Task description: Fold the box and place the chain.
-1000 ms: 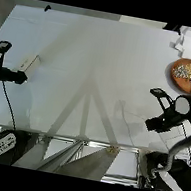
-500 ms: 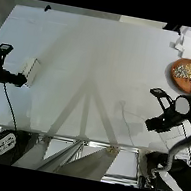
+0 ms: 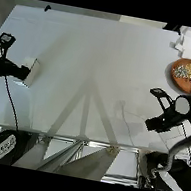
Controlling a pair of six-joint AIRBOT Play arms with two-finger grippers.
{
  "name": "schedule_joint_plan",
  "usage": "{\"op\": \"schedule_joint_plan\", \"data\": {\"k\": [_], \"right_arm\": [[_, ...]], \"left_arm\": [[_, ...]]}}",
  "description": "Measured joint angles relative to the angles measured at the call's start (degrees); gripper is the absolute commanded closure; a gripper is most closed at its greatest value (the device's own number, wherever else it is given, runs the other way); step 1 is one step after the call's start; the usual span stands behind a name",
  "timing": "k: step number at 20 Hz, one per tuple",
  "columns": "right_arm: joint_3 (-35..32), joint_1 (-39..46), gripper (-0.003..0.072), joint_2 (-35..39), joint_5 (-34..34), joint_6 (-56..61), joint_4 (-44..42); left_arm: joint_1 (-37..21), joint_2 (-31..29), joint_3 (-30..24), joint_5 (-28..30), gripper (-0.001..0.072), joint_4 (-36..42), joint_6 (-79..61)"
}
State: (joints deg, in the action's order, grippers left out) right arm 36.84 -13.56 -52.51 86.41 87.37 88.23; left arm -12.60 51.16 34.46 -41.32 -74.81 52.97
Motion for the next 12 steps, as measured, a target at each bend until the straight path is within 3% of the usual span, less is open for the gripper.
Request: {"op": "schedule_joint_plan", "data": {"k": [7, 12], "right_arm": [[0.00, 0.00, 0.0666, 0.00, -0.02, 0.02, 0.00], [0.00, 0.00, 0.0666, 0.00, -0.02, 0.00, 0.00]], "left_arm": [[7.43, -1.42, 0.00, 0.35, 0.0017, 6.08, 0.02], [9.35, -1.53, -0.02, 0.02, 0.0017, 7.41, 0.02]]}}
